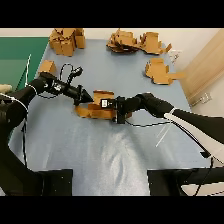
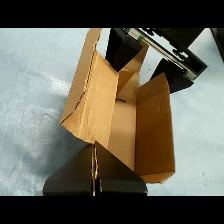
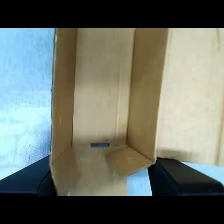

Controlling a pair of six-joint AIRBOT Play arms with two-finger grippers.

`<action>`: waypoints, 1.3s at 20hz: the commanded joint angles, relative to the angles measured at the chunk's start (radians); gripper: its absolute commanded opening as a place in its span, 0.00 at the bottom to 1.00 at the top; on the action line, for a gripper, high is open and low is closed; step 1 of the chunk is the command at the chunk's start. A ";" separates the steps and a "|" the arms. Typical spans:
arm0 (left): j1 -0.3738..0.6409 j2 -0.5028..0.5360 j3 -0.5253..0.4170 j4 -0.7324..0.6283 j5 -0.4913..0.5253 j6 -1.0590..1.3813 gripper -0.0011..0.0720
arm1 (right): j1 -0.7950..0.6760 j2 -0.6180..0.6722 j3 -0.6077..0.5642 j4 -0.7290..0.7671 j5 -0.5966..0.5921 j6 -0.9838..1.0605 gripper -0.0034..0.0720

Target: Fold the box.

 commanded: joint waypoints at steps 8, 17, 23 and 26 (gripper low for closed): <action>0.000 -0.001 0.002 -0.003 -0.034 -0.007 0.03 | 0.000 0.002 0.003 0.106 0.031 0.043 0.96; 0.000 -0.001 0.001 -0.003 -0.035 -0.006 0.03 | 0.000 0.002 0.003 0.106 -0.035 0.098 0.96; 0.000 -0.001 0.001 0.002 -0.068 -0.007 0.03 | 0.000 0.002 0.003 0.106 -0.026 0.129 0.73; 0.000 -0.001 0.001 0.006 -0.076 -0.007 0.03 | 0.000 0.002 0.003 0.105 -0.024 0.132 0.72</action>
